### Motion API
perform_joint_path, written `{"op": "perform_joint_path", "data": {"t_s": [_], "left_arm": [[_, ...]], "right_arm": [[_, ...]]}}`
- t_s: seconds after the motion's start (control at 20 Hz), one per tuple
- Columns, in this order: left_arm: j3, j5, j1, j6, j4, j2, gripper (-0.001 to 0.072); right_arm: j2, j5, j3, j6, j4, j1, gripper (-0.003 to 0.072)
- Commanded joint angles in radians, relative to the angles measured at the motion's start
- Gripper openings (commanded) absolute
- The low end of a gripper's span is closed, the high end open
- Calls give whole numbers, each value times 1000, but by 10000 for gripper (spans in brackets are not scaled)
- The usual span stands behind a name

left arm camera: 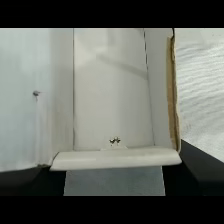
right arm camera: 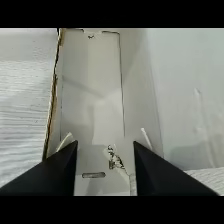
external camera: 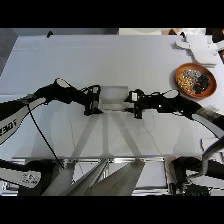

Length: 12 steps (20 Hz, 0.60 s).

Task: Fold the box and place the chain.

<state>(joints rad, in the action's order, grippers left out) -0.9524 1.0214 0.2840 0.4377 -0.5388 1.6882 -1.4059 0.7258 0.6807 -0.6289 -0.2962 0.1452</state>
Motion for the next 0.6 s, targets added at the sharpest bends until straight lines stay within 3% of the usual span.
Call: {"op": "perform_joint_path", "data": {"t_s": [0.0,0.05,0.25,0.55], "left_arm": [[0,0,0,0,0,0,278],[0,0,0,0,0,0,278],[0,0,0,0,0,0,278],[0,0,0,0,0,0,278]], "right_arm": [[0,-4,0,-3,5,2,100],[3,-3,0,1,4,2,12],[100,-2,0,80,-79,2,12],[378,-10,-1,588,-378,-84,12]]}}
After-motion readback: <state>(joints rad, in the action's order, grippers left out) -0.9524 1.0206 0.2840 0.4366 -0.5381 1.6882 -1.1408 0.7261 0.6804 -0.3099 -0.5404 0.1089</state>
